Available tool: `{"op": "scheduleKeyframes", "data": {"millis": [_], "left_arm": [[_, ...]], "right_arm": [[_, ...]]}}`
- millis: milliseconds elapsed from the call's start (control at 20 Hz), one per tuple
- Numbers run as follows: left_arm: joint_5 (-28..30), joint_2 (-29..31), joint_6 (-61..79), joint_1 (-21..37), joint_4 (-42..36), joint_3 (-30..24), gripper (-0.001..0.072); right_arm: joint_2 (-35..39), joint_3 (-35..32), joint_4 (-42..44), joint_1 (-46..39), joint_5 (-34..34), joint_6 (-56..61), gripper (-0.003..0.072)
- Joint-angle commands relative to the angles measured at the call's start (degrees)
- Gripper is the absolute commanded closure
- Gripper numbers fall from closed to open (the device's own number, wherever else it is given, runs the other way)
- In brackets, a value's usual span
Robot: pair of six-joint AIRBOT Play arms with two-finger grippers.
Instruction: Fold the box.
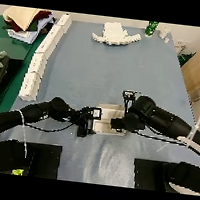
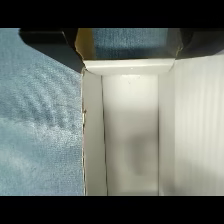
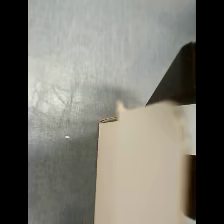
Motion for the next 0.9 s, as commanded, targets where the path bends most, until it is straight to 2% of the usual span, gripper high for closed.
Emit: {"op": "scheduleKeyframes", "data": {"millis": [0, 100, 200, 250, 300, 400, 500, 700, 750, 850], "left_arm": [[0.02, -0.02, -0.02, 0.0, 0.0, 0.02, 0.0184], [0.02, -0.02, -0.02, 0.0, 0.0, 0.02, 0.0184], [0.02, -0.02, -0.02, 0.0, 0.0, 0.02, 0.0184], [0.02, -0.02, -0.02, 0.0, 0.0, 0.02, 0.0184], [0.02, -0.02, -0.04, 0.0, 0.0, 0.02, 0.0184], [0.02, -0.02, -0.04, 0.0, 0.0, 0.02, 0.0184], [0.02, -0.02, -0.02, 0.0, 0.0, 0.0, 0.0184], [0.02, -0.02, -0.04, 0.0, 0.0, 0.02, 0.0185], [0.02, -0.02, -0.02, 0.0, 0.0, 0.02, 0.0184], [0.02, -0.02, -0.02, 0.0, 0.0, 0.02, 0.0184]], "right_arm": [[6.19, 0.09, -3.13, -0.2, -4.68, -0.02, 0.028], [9.75, 0.07, -6.4, -1.03, -8.41, -0.02, 0.0283], [11.96, -0.07, -10.51, -3.17, -11.26, -0.11, 0.0535], [12.09, -0.09, -11.76, -5.31, -11.5, -1.55, 0.0633], [11.8, -0.11, -11.61, -8.22, -11.28, -3.87, 0.0677], [9.92, -0.11, -8.68, -15.37, -9.29, -10.08, 0.0682], [6.99, -0.09, -2.01, -23.15, -5.05, -18.56, 0.0682], [-1.77, 0.24, 20.72, -37.75, 3.76, -39.32, 0.0682], [-5.07, 1.36, 28.2, -41.13, 3.39, -46.12, 0.0682], [-12.07, 5.4, 40.26, -46.14, -2.47, -55.74, 0.0682]]}}
